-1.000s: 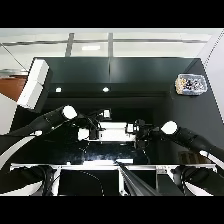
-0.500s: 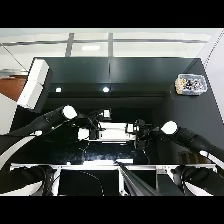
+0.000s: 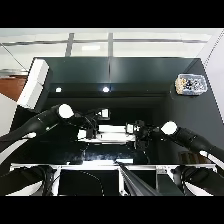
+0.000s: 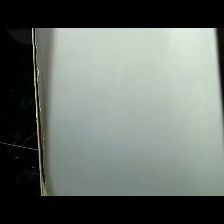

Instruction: Fold the box and place the chain.

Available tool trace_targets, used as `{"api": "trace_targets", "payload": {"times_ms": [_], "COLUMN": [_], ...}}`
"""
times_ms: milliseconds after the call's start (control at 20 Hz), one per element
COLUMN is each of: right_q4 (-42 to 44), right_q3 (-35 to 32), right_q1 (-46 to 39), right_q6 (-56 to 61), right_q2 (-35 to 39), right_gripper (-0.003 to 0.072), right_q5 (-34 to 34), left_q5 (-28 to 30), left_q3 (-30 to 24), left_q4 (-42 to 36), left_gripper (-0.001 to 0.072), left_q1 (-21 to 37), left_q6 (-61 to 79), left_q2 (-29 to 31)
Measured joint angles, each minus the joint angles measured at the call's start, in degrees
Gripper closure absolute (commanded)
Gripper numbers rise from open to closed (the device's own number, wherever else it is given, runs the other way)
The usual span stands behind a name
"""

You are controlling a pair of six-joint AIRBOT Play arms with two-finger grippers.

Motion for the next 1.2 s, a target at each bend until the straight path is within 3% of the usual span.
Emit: {"api": "trace_targets", "payload": {"times_ms": [150,200,250,300,500,650,750,950,1200], "right_q4": [0.04,0.04,0.04,0.04,0.07,0.07,0.07,0.07,0.07], "right_q3": [0.0,0.0,0.0,0.0,0.0,0.0,0.0,0.0,0.0], "right_q1": [0.0,0.0,0.0,0.0,0.0,0.0,0.0,0.0,0.0], "right_q6": [0.13,0.15,0.15,0.15,0.15,0.15,0.17,0.17,0.2], "right_q2": [0.0,0.0,0.02,0.02,0.0,0.0,0.02,0.0,0.0], "right_gripper": [0.0208,0.0208,0.0208,0.0208,0.0208,0.0208,0.0208,0.0209,0.0209], "right_q5": [-0.11,-0.13,-0.15,-0.15,-0.17,-0.2,-0.2,-0.22,-0.24], "left_q5": [-3.15,-4.92,-7.19,-10.1,-23.1,-25.77,-21.07,-3.87,12.22], "left_q3": [0.04,0.04,0.04,0.04,-0.31,-2.51,-4.61,-7.65,-8.76], "left_q4": [4.33,5.75,6.93,7.82,7.13,-1.86,-9.07,-20.63,-25.97], "left_gripper": [0.0227,0.0341,0.0576,0.0683,0.0683,0.0683,0.0683,0.0682,0.0682], "left_q1": [1.86,2.73,3.61,4.63,7.54,7.76,7.15,4.48,1.03], "left_q6": [-6.56,-9.6,-12.48,-15.3,-21.79,-23.63,-24.15,-21.81,-19.34], "left_q2": [5.2,7.15,8.85,10.56,14.43,15.34,15.58,15.1,10.54]}}
